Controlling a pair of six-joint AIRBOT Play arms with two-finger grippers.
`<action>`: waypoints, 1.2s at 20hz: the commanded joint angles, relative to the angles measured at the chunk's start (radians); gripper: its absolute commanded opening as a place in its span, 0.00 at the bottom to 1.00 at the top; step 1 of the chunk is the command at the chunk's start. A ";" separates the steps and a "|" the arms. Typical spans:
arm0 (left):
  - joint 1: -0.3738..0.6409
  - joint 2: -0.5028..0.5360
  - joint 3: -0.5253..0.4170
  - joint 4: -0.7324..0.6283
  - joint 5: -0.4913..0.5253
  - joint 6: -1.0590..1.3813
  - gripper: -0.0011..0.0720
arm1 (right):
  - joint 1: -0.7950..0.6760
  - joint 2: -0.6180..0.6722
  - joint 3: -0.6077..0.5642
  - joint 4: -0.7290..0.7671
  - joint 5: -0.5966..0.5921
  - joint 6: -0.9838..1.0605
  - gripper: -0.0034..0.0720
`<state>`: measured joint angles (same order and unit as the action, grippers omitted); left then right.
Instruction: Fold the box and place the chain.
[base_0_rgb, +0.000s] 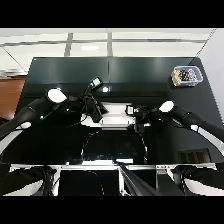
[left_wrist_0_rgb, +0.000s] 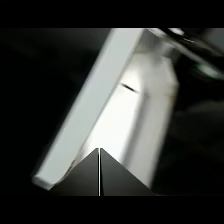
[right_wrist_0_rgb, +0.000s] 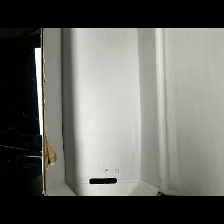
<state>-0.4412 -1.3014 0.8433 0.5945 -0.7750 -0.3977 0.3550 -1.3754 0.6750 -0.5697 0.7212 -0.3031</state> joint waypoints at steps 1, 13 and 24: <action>0.000 -0.063 -0.005 -0.004 0.187 0.014 0.06 | 0.000 0.000 0.000 0.000 -0.001 0.000 0.61; 0.043 -0.132 -0.004 0.026 0.090 0.001 0.06 | 0.000 0.000 0.000 0.000 0.000 0.000 0.62; 0.204 0.264 -0.037 0.079 -0.392 0.030 0.06 | 0.000 0.000 0.000 0.000 0.000 0.000 0.61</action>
<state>-0.2562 -1.1103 0.8501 0.6674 -0.9367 -0.4099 0.3550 -1.3754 0.6750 -0.5705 0.7204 -0.3038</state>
